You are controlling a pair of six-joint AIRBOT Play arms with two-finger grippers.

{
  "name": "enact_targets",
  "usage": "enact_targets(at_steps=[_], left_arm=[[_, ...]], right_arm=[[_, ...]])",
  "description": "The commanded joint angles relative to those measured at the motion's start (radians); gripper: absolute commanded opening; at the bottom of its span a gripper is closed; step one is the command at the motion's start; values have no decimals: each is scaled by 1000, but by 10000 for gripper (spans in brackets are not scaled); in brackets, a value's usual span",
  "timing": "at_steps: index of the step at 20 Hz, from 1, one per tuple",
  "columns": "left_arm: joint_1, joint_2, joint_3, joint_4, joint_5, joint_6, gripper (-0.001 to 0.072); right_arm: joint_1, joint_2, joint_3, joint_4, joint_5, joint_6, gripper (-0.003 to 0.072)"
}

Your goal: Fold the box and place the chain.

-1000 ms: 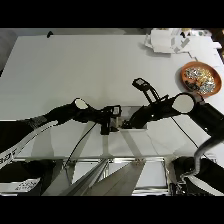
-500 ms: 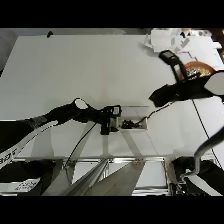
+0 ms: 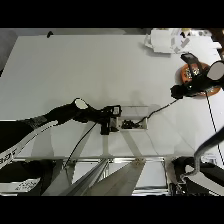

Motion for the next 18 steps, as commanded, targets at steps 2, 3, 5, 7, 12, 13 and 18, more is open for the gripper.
enact_targets(at_steps=[2,3,5,7,12,13,18], left_arm=[[1,1,0,0,0,0,141],[1,1,0,0,0,0,141],[1,1,0,0,0,0,141],[1,1,0,0,0,0,141],[1,1,0,0,0,0,141],[1,1,0,0,0,0,141],[1,1,0,0,0,0,141]], right_arm=[[-16,-142,1,-21,-19,15,385],[-16,-169,1,-21,-29,18,384],[-16,-219,1,-21,-41,32,380],[-16,-256,1,-21,-58,41,376],[-16,-312,1,-20,-58,42,317],[-16,-318,1,-20,-54,43,316],[-16,-348,-2,-20,-36,43,166]])
